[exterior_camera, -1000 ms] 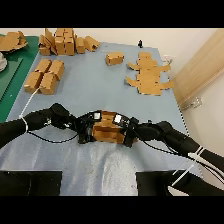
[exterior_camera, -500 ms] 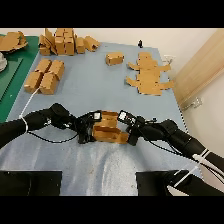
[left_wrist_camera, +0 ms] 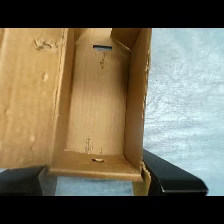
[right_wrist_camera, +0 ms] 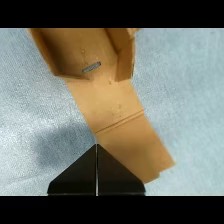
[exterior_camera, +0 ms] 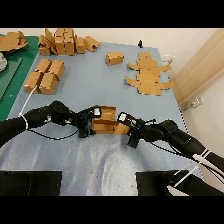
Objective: Fold the box.
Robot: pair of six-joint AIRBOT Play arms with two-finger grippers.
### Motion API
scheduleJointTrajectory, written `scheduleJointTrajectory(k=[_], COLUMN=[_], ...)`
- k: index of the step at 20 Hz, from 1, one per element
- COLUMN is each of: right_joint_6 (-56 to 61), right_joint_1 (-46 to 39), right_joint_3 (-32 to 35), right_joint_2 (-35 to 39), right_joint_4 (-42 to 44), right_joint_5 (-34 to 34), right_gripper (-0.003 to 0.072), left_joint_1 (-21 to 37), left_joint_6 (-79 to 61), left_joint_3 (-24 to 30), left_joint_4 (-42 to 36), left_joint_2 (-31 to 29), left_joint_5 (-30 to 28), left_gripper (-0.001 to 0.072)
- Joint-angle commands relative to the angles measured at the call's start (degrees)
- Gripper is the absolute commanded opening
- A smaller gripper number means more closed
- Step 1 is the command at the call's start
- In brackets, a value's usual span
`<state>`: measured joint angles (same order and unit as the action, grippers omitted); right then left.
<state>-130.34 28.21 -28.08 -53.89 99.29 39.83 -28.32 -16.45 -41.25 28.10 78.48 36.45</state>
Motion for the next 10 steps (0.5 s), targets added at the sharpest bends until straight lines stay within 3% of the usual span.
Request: scheduleJointTrajectory(k=[1,4,10], right_joint_6=[0.04,0.04,0.04], right_joint_1=[0.02,0.02,0.02], right_joint_3=[-0.17,-1.01,-1.51], right_joint_2=[0.04,0.04,-0.07], right_joint_4=[0.17,0.94,1.27], right_joint_5=[-0.13,-1.60,-3.13], right_gripper=[0.0004,0.0004,0.0004], left_joint_1=[0.09,0.07,0.09], left_joint_6=[-0.02,0.22,7.54], left_joint_3=[-0.22,-0.22,-0.22], left_joint_4=[0.17,0.07,0.15], left_joint_2=[0.04,0.04,0.04], left_joint_5=[-1.88,-0.81,7.48], left_gripper=[0.0603,0.0603,0.0603])
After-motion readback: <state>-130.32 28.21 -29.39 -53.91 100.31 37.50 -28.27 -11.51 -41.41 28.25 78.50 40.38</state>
